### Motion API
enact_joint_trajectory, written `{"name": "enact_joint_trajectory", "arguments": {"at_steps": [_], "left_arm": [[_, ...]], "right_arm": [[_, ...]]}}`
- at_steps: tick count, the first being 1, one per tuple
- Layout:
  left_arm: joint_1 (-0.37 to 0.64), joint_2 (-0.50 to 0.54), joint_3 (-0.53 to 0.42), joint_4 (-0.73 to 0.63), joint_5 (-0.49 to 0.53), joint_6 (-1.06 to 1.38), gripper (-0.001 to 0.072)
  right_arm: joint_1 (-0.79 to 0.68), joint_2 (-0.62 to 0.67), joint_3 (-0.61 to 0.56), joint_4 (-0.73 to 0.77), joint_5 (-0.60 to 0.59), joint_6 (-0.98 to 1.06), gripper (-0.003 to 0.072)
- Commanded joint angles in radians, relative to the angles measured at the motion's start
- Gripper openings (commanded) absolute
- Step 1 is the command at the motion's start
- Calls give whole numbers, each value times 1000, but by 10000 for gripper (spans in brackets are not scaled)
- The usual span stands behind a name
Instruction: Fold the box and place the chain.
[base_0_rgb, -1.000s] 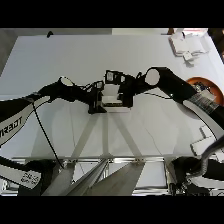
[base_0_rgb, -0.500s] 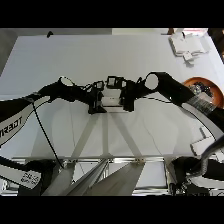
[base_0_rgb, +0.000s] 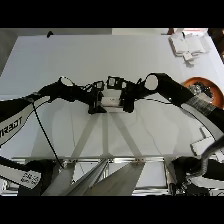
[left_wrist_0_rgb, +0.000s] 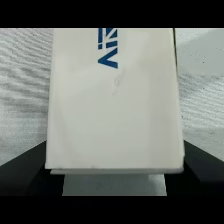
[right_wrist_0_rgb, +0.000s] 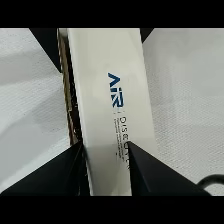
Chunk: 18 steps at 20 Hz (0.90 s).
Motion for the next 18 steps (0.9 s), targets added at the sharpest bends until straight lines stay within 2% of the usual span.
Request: {"name": "enact_joint_trajectory", "arguments": {"at_steps": [1,9,12,16,17,18], "left_arm": [[0,0,0,0,0,0,319],[0,0,0,0,0,0,319],[0,0,0,0,0,0,319],[0,0,0,0,0,0,319],[0,0,0,0,0,0,319],[0,0,0,0,0,0,319]], "right_arm": [[1,-2,-2,-2,4,20,364],[1,59,-2,-2,24,21,395],[1,99,-2,1,25,98,394],[-2,97,-2,102,9,143,392],[-2,96,-2,143,-11,145,358],[-2,92,-2,207,-34,148,217]]}}
